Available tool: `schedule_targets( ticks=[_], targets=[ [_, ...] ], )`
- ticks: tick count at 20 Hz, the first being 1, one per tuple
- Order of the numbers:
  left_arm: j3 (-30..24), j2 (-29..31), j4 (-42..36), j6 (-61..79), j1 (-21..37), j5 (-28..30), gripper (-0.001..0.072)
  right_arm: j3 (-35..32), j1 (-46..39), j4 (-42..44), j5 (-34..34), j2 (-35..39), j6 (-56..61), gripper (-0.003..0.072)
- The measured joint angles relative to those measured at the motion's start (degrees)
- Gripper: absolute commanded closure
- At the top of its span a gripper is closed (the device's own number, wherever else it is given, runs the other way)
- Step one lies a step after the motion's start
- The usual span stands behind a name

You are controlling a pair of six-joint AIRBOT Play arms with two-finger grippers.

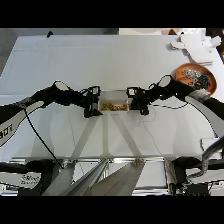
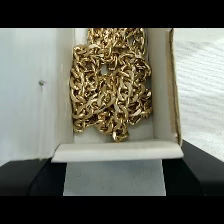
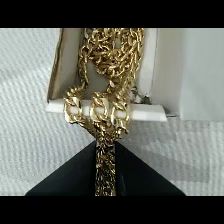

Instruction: Fold the box and place the chain.

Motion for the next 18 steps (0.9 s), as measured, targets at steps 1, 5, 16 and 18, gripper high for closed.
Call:
schedule_targets(
  ticks=[1, 5, 16, 18],
  targets=[
    [0.0, 0.0, 0.0, 0.0, 0.0, 0.0, 0.0435, 0.02, 0.0, -0.17, 0.09, 0.0, 0.28, 0.0678],
    [0.0, 0.0, -0.02, -0.02, 0.0, 0.0, 0.0435, 0.02, 0.0, -1.2, 0.11, 0.11, 1.44, 0.068],
    [0.0, 0.0, 0.0, 0.0, 0.0, 0.0, 0.0435, 0.0, 0.0, -2.32, 0.83, 10.91, 9.27, 0.0681],
    [0.0, 0.0, -0.02, 0.0, 0.0, -0.02, 0.0435, 0.0, 0.0, -2.25, 1.49, 13.62, 12.11, 0.068]
  ],
)
